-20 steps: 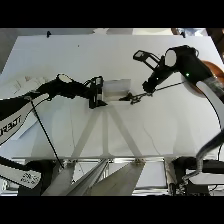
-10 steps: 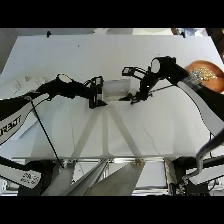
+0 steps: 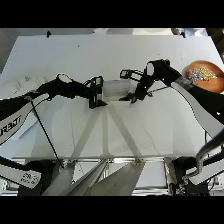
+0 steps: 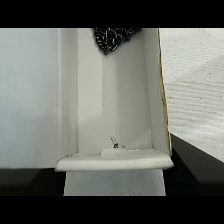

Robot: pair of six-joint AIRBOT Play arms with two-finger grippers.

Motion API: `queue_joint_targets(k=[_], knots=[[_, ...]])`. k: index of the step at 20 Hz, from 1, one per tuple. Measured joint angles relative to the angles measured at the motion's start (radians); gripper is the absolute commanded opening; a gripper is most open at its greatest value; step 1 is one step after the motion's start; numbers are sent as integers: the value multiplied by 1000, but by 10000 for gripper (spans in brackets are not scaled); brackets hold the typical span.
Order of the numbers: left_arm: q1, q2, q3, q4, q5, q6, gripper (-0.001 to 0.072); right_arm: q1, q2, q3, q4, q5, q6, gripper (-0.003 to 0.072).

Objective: Fold the box and place the chain.

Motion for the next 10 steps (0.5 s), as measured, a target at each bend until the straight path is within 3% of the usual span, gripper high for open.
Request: queue_joint_targets(k=[4, 10], knots=[[0, 0, 0, 0, 0, 0, 393, 3, 44, -6, -44, 85, 71, 18], [0, 0, 0, 0, 0, 0, 393, 32, 223, -2, 52, 33, 127, 16]])
